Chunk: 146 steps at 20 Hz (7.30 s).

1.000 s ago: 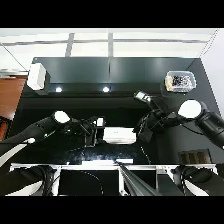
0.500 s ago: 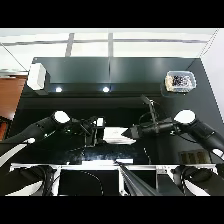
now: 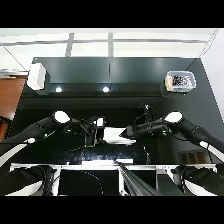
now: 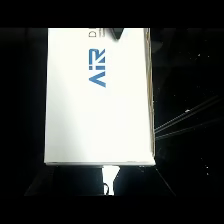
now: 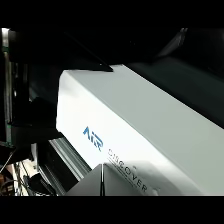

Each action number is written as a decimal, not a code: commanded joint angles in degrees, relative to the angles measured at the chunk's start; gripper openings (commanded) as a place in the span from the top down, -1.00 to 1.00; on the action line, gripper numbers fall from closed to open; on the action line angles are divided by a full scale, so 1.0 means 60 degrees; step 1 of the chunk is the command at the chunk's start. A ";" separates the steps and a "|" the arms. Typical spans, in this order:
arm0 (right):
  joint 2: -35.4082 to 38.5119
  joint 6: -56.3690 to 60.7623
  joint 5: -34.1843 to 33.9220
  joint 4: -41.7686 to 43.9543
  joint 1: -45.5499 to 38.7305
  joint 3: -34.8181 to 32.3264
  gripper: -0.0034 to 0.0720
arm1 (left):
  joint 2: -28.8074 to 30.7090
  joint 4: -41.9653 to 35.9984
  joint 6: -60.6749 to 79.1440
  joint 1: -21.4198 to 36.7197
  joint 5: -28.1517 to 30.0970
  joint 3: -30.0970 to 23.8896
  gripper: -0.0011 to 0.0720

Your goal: Fold the box and place the chain.

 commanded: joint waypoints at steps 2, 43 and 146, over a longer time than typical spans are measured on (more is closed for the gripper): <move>-0.0204 -0.0011 -0.0164 -0.0208 0.0015 -0.0011 0.87 | -0.0007 0.0000 0.0000 -0.0004 0.0000 0.0007 0.17; 0.3657 -0.0018 0.2681 -0.2138 -0.6215 0.1548 0.86 | -0.1537 0.2521 -0.4994 -0.1668 -0.1705 0.4149 -0.97; 0.6849 0.1355 -0.0120 -0.7100 -0.6167 -0.0386 0.86 | 0.8910 0.7679 -1.6622 0.3774 -0.0313 -0.1282 0.89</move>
